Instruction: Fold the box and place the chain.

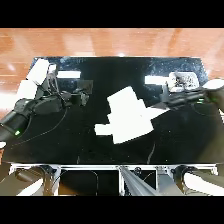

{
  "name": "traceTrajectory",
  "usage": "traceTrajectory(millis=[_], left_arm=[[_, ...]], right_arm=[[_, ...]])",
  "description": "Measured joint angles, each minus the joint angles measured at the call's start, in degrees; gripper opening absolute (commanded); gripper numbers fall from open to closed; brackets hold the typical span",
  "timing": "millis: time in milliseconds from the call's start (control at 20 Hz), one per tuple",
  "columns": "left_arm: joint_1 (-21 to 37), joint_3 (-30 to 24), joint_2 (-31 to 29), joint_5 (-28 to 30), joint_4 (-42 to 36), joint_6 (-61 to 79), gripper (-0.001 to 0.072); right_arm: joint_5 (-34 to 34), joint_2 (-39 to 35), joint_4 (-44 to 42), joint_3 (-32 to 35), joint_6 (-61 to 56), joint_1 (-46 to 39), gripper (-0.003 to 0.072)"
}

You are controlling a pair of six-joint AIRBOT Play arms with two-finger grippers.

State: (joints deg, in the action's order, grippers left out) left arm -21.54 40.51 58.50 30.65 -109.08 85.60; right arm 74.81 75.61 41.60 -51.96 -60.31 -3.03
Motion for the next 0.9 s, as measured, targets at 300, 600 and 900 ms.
traceTrajectory(millis=[300, 600, 900], left_arm=[[-0.07, 0.02, 5.25, 4.57, -1.84, 1.7, 0.0605], [1.11, 0.02, 6.29, 14.4, -3.76, 7.02, 0.0605], [5.33, -0.13, 6.58, 22.34, -17.9, 24.13, 0.0605]], right_arm=[[-7.52, -2.56, 0.2, 0.17, -0.98, 18.14, 0.0043], [-11.91, -10.82, 12.02, 0.57, -0.15, 21.16, 0.0042], [-15.19, -18.73, 20.02, 4.66, 0.17, 15.89, 0.0042]])
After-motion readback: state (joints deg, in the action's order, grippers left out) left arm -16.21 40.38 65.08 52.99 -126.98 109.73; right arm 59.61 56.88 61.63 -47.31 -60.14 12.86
